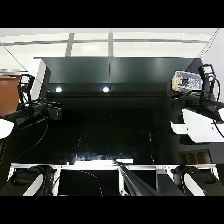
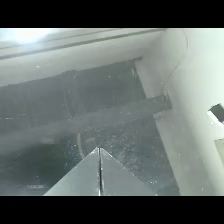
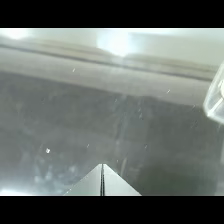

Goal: Fold the box and place the chain.

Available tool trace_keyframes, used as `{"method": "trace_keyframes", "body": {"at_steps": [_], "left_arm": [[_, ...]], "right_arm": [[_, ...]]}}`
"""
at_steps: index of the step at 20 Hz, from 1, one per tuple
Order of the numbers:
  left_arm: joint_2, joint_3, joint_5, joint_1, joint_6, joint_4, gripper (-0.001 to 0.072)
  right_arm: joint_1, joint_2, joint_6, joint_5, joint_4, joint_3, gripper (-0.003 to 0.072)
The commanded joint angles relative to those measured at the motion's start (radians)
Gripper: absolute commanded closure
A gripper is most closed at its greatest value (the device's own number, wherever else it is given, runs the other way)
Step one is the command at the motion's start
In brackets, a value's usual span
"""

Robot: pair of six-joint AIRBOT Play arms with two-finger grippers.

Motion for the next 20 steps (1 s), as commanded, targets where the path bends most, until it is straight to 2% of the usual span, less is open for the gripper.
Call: {"method": "trace_keyframes", "body": {"at_steps": [1,2,3,4,5,7,8,9,10,11,13,16,17,18,20], "left_arm": [[-0.001,-0.001,0.055,0.0,0.0,-0.011,0.0679],[-0.005,-0.001,0.092,0.0,0.0,-0.011,0.0679],[-0.01,-0.001,0.111,0.0,0.0,-0.011,0.0679],[-0.017,-0.001,0.119,0.0,0.0,-0.011,0.0679],[-0.024,-0.001,0.125,0.0,0.0,-0.011,0.068],[-0.042,-0.001,0.128,0.0,0.0,-0.011,0.0676],[-0.051,-0.001,0.128,0.0,0.0,-0.011,0.0597],[-0.058,-0.001,0.128,0.0,0.0,-0.013,0.0312],[-0.066,-0.001,0.135,0.0,-0.004,-0.018,-0.0006],[-0.072,0.0,0.142,0.0,-0.007,-0.022,-0.0001],[-0.077,0.0,0.159,0.0,-0.007,-0.027,0.0],[-0.077,0.0,0.162,0.0,-0.007,-0.035,0.0],[-0.077,0.0,0.161,0.0,-0.007,-0.034,0.0],[-0.077,0.0,0.159,0.0,-0.007,-0.034,0.0],[-0.077,0.0,0.158,0.0,-0.007,-0.034,0.0]], "right_arm": [[0.0,-0.001,0.001,-0.128,-0.063,0.0,0.0672],[-0.002,-0.002,0.007,-0.209,-0.103,0.0,0.0671],[-0.014,-0.002,0.021,-0.303,-0.13,0.0,0.0637],[-0.042,-0.003,0.041,-0.423,-0.135,0.0,0.0478],[-0.08,-0.004,0.063,-0.547,-0.13,0.0,0.0458],[-0.185,-0.009,0.065,-0.71,-0.129,0.005,0.0457],[-0.255,-0.022,0.065,-0.725,-0.124,0.014,0.0351],[-0.34,-0.045,0.065,-0.693,-0.098,0.03,0.0073],[-0.436,-0.081,0.064,-0.622,-0.088,0.053,0.0004],[-0.529,-0.13,0.065,-0.522,-0.088,0.085,0.0003],[-0.724,-0.28,0.091,-0.248,-0.092,0.192,0.0003],[-0.973,-0.532,0.383,0.13,-0.216,0.414,0.0003],[-1.039,-0.607,0.418,0.254,-0.267,0.489,0.0002],[-1.085,-0.663,0.405,0.34,-0.297,0.547,0.0001],[-1.143,-0.737,0.267,0.414,-0.3,0.621,0.0001]]}}
